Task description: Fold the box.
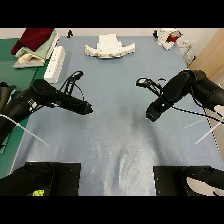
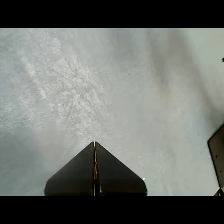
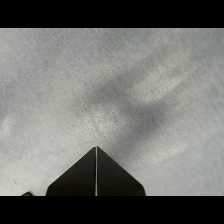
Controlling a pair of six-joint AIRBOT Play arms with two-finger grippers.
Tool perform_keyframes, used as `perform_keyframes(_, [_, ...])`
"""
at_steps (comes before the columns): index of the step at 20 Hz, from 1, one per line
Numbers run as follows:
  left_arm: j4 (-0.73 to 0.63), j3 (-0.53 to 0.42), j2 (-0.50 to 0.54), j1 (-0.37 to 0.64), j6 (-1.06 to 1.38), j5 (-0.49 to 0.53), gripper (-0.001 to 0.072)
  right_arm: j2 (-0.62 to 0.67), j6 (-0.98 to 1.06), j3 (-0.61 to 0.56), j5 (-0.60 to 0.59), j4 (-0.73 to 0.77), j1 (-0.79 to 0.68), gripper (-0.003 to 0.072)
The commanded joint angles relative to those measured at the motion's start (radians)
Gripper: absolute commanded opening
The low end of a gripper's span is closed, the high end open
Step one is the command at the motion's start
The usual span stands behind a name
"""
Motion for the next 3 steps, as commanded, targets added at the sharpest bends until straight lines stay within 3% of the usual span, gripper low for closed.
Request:
perform_keyframes(1, [-0.008,-0.042,-0.002,-0.056,-0.018,0.048,0.0015,0.0,0.0,0.001,0.0,0.0,-0.001,0.0011])
perform_keyframes(3, [-0.008,-0.042,-0.003,-0.056,-0.017,0.043,0.0015,0.0,0.0,0.001,0.0,0.0,-0.001,0.001])
